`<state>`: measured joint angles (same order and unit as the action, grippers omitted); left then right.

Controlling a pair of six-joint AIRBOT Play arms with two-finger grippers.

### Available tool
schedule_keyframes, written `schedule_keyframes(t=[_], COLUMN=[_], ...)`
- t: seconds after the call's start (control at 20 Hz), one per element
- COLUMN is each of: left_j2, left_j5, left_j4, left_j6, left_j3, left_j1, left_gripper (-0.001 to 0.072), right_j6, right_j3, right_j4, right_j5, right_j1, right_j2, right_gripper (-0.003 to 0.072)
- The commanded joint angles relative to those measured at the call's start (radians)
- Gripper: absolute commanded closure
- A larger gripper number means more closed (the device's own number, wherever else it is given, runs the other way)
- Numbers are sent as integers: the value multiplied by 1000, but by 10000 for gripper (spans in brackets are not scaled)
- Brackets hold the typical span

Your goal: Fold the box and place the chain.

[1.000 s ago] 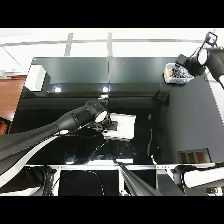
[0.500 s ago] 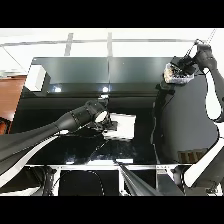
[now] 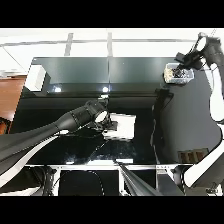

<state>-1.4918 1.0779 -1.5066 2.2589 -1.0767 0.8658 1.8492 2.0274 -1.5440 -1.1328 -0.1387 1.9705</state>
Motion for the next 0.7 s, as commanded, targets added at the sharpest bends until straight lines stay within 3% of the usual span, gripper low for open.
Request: schedule_keyframes(t=[0.0,0.15,0.65], left_j2=[0,0,0], left_j5=[0,0,4], left_j4=[-1,-4,-3], left_j6=[0,0,0], left_j3=[-1,-1,-1], left_j1=[-1,-2,-2], left_gripper=[685,685,685], right_j6=[-167,-303,-362], right_j3=[10,4,-11], right_j4=[18,154,414], right_j5=[-56,-158,-211], right_j1=[5,9,10], right_j2=[-139,-300,-765], right_gripper=[669,670,673])
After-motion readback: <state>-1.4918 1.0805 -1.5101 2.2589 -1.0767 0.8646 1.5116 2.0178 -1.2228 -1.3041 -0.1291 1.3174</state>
